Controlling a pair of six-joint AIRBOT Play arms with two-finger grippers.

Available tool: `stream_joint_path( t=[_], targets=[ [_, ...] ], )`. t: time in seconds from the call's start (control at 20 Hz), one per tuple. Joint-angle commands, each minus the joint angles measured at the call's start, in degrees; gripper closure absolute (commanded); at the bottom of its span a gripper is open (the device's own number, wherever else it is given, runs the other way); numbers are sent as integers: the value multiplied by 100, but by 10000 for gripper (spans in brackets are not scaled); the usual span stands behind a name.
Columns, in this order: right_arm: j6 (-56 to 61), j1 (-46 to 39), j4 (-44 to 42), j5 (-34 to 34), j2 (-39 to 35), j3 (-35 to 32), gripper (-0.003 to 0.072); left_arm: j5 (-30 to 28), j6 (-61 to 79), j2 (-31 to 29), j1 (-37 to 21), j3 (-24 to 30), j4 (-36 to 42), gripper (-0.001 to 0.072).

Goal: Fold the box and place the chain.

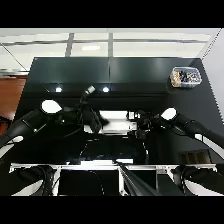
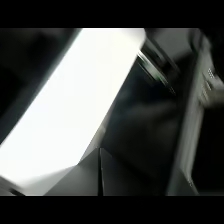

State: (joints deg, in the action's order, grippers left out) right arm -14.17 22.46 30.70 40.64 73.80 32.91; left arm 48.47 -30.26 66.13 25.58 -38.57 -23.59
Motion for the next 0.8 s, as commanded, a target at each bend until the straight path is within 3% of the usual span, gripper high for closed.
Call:
stream_joint_path(
  t=[0.0,0.25,0.5,0.6,0.75],
  targets=[
    [0,7,0,0,4,2,520,-977,157,109,-345,28,457,683],
    [0,7,0,0,4,2,520,-710,50,767,-457,-146,-439,685],
    [0,7,0,0,4,2,520,79,-942,1451,-157,-953,-2232,685],
    [0,7,0,0,4,2,520,358,-938,1624,-37,-1108,-2376,684],
    [0,7,0,0,4,2,520,267,-892,1690,-39,-1154,-2422,684]
  ],
)
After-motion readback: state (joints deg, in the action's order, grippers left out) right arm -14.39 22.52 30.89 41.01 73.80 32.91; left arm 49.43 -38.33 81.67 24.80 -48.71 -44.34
